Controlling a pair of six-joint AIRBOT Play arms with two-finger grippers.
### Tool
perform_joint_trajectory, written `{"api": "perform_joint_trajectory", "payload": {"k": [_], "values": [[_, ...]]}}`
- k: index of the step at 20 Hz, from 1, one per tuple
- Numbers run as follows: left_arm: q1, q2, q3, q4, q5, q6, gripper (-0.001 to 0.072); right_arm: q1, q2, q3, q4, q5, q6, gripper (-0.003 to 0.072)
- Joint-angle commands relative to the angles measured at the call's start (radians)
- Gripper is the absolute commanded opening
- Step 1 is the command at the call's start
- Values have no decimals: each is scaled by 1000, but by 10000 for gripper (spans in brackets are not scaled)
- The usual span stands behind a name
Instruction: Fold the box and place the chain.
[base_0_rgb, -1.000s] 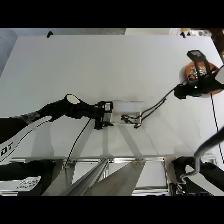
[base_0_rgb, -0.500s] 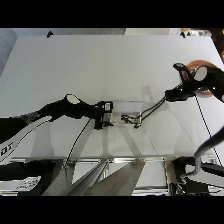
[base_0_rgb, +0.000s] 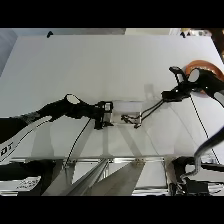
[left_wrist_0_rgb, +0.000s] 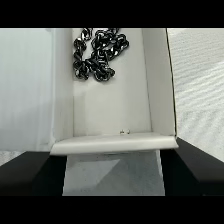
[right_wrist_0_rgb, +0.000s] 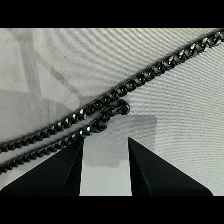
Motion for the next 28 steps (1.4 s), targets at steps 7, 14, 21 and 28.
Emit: {"api": "perform_joint_trajectory", "payload": {"k": [7, 14, 21, 28], "values": [[1, 1, 1, 0, 0, 0, 273, 0, -27, 1, 39, -35, -2, 203], [1, 1, 1, 0, 0, 0, 273, 39, -29, 1, 21, -25, -23, 17], [1, 1, 1, 0, 0, 0, 273, 39, 68, 1, 19, 53, -24, 17], [1, 1, 1, 0, 0, 0, 273, 39, 420, 1, 227, 110, -56, 17]]}}
